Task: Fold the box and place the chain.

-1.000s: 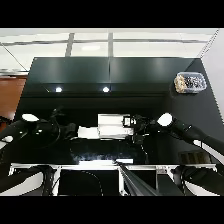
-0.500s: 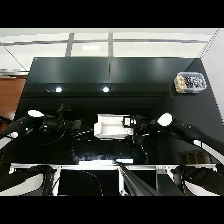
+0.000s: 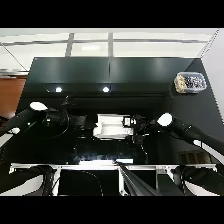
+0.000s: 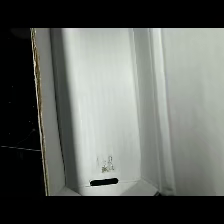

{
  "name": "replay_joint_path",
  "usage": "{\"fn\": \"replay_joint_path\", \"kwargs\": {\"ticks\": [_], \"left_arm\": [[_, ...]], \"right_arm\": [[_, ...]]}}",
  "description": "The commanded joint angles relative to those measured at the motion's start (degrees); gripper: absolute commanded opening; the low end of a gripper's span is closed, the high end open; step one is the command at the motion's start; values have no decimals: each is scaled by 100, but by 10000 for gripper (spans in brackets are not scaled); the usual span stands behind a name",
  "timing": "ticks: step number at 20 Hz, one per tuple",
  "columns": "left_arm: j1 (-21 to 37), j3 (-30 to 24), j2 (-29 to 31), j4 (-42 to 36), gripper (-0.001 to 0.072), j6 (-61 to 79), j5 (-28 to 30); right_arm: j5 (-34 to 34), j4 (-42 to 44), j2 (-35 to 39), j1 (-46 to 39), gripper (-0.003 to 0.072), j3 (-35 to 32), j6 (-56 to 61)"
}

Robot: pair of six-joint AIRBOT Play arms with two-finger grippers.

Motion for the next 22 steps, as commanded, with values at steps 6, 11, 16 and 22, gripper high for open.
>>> {"fn": "replay_joint_path", "kwargs": {"ticks": [6,11,16,22], "left_arm": [[-1204,704,328,1856,627,-2538,466],[-1499,706,328,1845,621,-2699,678],[-1561,710,330,1718,570,-2817,734],[-1637,745,328,1749,534,-3145,811]], "right_arm": [[-13,2,0,2,433,-4,4],[-15,4,0,2,433,-4,9],[-15,2,0,2,433,-4,9],[-17,4,0,2,433,-4,9]]}}
